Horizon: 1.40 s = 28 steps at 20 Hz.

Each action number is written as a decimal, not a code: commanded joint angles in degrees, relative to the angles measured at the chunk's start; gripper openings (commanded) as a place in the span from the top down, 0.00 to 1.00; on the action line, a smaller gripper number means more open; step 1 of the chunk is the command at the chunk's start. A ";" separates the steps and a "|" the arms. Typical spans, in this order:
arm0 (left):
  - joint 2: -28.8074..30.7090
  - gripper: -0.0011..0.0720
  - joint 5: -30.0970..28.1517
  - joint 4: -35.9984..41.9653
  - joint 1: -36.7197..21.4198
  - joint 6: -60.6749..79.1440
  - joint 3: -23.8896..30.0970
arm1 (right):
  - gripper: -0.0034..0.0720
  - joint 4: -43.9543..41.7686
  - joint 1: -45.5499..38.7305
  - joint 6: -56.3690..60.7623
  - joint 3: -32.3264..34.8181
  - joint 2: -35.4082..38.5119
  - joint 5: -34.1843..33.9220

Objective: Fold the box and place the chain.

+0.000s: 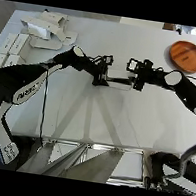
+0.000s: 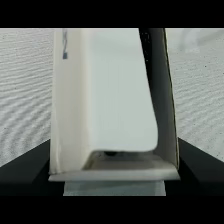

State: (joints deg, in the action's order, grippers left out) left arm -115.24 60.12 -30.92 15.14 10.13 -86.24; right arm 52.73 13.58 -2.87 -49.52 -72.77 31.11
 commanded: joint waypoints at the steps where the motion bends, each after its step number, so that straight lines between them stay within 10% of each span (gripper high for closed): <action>1: 0.02 0.39 -0.31 0.04 -0.02 -0.07 -0.04 | 0.56 -0.09 0.04 -0.02 0.02 0.57 3.28; 28: 0.02 0.39 -0.28 0.04 -0.02 -0.07 -0.04 | 0.75 -3.45 0.04 0.00 1.57 0.48 4.66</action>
State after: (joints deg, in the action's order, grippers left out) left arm -115.24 60.29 -30.89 15.14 10.17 -86.24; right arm 49.50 13.58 -2.87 -47.90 -72.62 33.26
